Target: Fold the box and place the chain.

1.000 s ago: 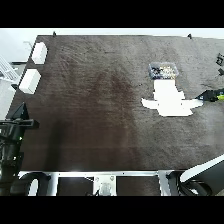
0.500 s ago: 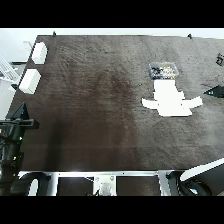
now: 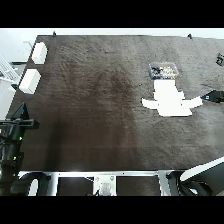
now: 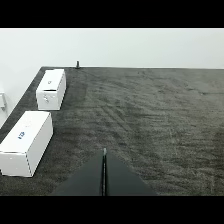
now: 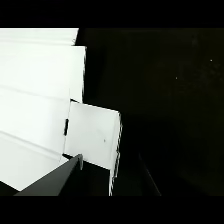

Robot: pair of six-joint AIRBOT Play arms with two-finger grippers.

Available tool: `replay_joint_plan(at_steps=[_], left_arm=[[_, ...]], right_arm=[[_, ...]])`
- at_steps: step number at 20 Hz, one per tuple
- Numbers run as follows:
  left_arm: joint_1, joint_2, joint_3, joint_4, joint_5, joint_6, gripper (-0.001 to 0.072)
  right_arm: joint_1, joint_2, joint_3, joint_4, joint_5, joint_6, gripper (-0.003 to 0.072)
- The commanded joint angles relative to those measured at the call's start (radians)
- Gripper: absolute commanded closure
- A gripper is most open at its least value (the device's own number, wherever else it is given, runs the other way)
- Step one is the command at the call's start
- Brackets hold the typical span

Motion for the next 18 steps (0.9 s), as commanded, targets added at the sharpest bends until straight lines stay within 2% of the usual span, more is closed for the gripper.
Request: replay_joint_plan(at_steps=[1,9,14,15,18], left_arm=[[0.000,0.000,-0.001,0.000,0.000,0.000,0.0687],[0.000,0.000,-0.001,0.000,0.000,0.000,0.0687],[0.000,0.000,-0.001,0.000,0.000,0.000,0.0687],[0.000,0.000,-0.001,0.000,0.000,0.000,0.0687],[0.000,0.000,-0.001,0.000,0.000,0.000,0.0687]], right_arm=[[0.016,-0.032,-0.011,0.002,0.026,0.006,0.0250],[0.050,-0.068,-0.089,0.009,0.048,0.005,0.0251],[0.075,-0.077,-0.097,0.142,0.060,-0.021,0.0259],[0.082,-0.077,-0.097,0.145,0.072,-0.021,0.0326],[0.097,-0.077,-0.115,0.171,0.177,-0.022,0.0673]])
